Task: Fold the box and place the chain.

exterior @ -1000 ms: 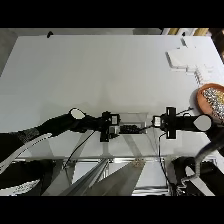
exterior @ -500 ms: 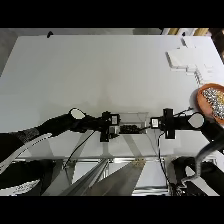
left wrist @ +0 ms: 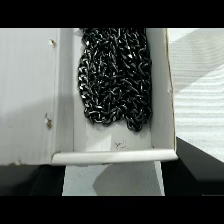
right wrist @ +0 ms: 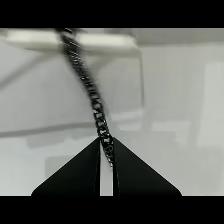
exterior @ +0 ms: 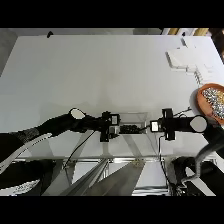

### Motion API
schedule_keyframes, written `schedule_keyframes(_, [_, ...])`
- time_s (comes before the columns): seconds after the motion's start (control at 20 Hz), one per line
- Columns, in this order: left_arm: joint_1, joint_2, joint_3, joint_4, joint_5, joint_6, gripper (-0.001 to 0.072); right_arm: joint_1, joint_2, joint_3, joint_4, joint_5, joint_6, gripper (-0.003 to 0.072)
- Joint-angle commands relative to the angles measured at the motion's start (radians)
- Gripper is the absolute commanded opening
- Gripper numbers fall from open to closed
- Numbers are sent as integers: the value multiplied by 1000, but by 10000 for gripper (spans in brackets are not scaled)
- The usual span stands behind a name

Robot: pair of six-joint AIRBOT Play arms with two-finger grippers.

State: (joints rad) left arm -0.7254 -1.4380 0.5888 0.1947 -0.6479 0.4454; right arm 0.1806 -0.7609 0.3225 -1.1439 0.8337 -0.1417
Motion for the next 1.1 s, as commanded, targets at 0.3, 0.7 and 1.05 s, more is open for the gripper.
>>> schedule_keyframes(0.3, [0, 1, 0, 0, 0, 0, 274, 155, 229, 1, 461, 88, 81, 17])
schedule_keyframes(0.7, [0, 1, 0, 0, 0, 0, 274, 155, 192, 1, 627, 42, 81, 18])
schedule_keyframes(1.05, [0, 1, 0, 0, 0, 0, 274, 154, 84, 52, 480, 21, 1, 170])
